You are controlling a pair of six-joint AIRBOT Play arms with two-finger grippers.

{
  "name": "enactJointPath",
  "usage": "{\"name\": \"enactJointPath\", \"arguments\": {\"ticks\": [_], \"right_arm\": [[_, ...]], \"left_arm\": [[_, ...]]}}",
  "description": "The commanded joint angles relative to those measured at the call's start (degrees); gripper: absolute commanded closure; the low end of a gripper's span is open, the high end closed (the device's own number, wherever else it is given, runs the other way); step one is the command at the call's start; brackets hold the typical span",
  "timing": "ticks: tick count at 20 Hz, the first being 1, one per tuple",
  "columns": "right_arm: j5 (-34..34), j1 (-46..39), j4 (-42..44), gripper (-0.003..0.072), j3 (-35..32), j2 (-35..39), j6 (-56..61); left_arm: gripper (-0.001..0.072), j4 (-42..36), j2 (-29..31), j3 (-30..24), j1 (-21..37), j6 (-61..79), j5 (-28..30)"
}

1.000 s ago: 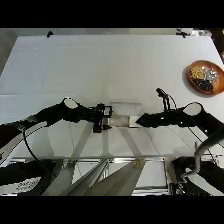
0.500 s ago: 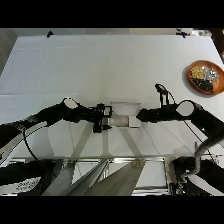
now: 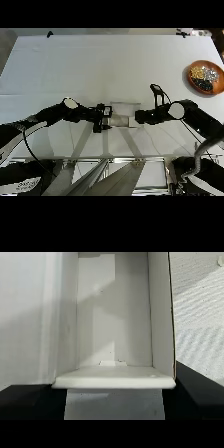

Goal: Fold the box and place the chain.

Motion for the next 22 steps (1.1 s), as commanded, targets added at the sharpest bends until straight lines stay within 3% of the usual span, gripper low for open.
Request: {"name": "enactJointPath", "arguments": {"ticks": [1,5,11,20,21,22], "right_arm": [[-0.9,2.9,-1.2,0.0363,0.2,-0.1,5.3],[-3.0,5.0,-2.8,0.0379,0.3,-1.3,11.5],[-1.6,7.9,-13.6,0.0394,3.9,-5.3,21.0],[0.9,9.4,-17.0,0.0397,6.6,-12.1,24.9],[1.1,10.1,-18.1,0.0426,6.8,-12.4,25.4],[1.0,10.6,-18.3,0.0526,7.0,-12.6,25.4]], "left_arm": [[0.0332,0.0,0.0,0.0,0.0,0.0,0.0],[0.0332,0.0,0.0,0.0,0.0,0.0,0.0],[0.0332,0.0,0.0,0.0,0.0,0.0,0.0],[0.0332,0.0,0.0,0.0,0.0,0.0,0.0],[0.0332,0.0,0.0,0.0,0.0,0.0,0.0],[0.0332,0.0,0.0,0.0,0.0,0.0,0.0]]}}
